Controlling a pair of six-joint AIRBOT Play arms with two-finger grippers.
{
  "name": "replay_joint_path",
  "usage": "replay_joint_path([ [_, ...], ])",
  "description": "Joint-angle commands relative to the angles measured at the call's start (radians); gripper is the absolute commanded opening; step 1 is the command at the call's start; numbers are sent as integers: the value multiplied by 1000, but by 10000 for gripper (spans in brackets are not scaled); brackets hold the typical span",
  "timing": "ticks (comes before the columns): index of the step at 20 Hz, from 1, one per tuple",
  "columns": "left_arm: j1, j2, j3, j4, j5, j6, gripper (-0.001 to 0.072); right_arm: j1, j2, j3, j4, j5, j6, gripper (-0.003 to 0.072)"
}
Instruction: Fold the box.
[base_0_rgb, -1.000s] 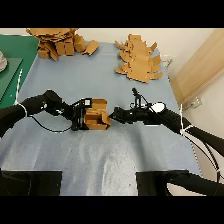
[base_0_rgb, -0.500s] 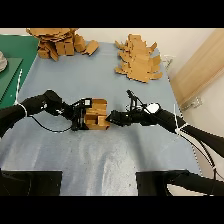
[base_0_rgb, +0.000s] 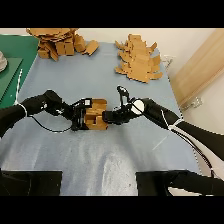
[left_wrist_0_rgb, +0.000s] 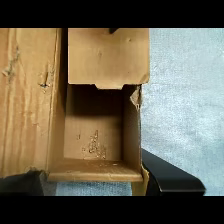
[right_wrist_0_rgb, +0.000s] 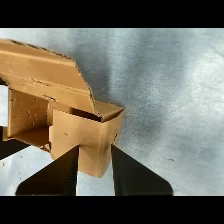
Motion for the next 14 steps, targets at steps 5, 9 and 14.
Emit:
replay_joint_path([
  [5,0,1,0,0,-1,0,520,56,-113,106,-156,23,172,292],
  [9,0,1,0,1,0,0,520,78,-154,182,-203,68,224,282],
  [14,0,1,0,0,0,0,520,118,-187,268,-330,249,363,282],
])
